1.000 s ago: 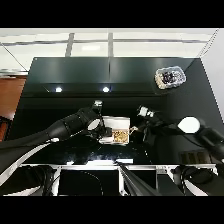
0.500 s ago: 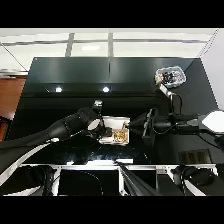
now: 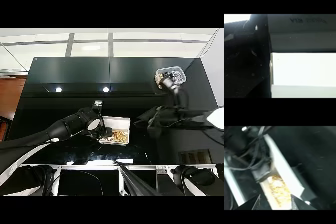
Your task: Fold the box and place the chain.
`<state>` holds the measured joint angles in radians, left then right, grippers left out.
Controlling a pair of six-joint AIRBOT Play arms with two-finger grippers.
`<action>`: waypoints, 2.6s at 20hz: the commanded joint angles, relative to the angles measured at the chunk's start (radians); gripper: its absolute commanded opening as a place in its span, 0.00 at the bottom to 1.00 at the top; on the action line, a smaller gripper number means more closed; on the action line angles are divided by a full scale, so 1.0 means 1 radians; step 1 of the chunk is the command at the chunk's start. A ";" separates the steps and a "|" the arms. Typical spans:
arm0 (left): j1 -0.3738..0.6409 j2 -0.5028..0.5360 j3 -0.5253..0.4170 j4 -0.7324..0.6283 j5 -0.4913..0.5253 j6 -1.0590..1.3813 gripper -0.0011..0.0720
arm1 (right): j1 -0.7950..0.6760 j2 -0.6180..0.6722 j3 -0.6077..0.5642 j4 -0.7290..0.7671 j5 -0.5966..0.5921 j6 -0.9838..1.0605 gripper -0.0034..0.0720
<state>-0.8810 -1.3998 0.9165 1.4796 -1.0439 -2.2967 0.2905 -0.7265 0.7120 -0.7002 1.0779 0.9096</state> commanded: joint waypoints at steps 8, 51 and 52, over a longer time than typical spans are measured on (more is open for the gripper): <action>0.010 -0.001 0.068 0.020 0.013 -0.069 0.05 | -0.220 0.089 0.030 -0.034 0.123 0.018 0.64; 0.593 0.100 -0.321 -0.838 -0.010 2.469 0.98 | -0.218 0.088 0.029 -0.034 0.069 0.108 0.64; 0.594 0.093 -0.320 -0.841 -0.010 2.469 0.98 | -0.218 0.088 0.029 -0.034 0.069 0.108 0.64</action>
<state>-0.2661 -1.2800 0.5919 0.6567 -1.0672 0.1532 0.0715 -0.6388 0.7414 -0.7345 1.1469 1.0187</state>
